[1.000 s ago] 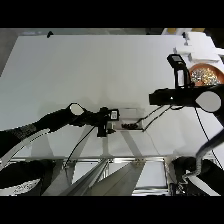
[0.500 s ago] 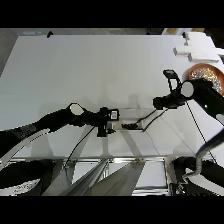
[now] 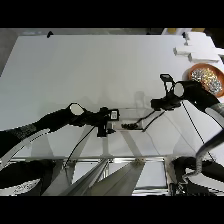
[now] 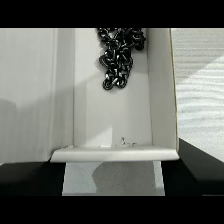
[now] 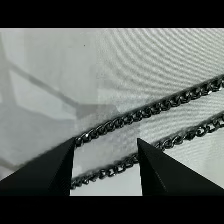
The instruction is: Fold the box and place the chain.
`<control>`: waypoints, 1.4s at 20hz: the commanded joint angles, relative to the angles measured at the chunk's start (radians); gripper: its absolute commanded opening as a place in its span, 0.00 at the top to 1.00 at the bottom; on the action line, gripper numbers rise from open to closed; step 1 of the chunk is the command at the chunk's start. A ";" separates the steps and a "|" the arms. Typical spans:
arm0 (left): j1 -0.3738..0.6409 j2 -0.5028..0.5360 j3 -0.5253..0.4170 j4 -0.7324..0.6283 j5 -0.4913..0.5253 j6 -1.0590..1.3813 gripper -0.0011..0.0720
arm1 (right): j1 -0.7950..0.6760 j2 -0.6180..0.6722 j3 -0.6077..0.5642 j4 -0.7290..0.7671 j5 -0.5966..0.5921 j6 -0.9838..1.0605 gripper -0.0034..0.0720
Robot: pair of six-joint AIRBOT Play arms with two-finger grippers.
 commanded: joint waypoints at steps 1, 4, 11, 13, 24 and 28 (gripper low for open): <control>0.000 0.000 0.000 0.000 0.000 0.000 0.61 | 0.000 -0.038 -0.001 -0.005 -0.013 0.014 0.54; 0.000 0.000 0.000 0.000 0.000 0.001 0.61 | 0.000 -0.050 -0.001 -0.006 -0.025 0.013 0.79; 0.000 0.000 0.000 0.000 0.000 0.000 0.61 | 0.013 0.100 -0.001 -0.006 0.045 -0.063 0.93; 0.000 0.000 0.000 0.000 0.000 0.000 0.61 | 0.044 0.196 -0.001 -0.005 0.103 -0.077 0.93; 0.000 0.000 0.000 0.000 0.000 0.001 0.61 | 0.360 0.626 -0.001 0.220 0.180 0.006 0.93; 0.000 0.000 0.000 0.000 0.000 0.000 0.61 | 0.444 0.626 -0.001 0.330 0.043 0.002 0.93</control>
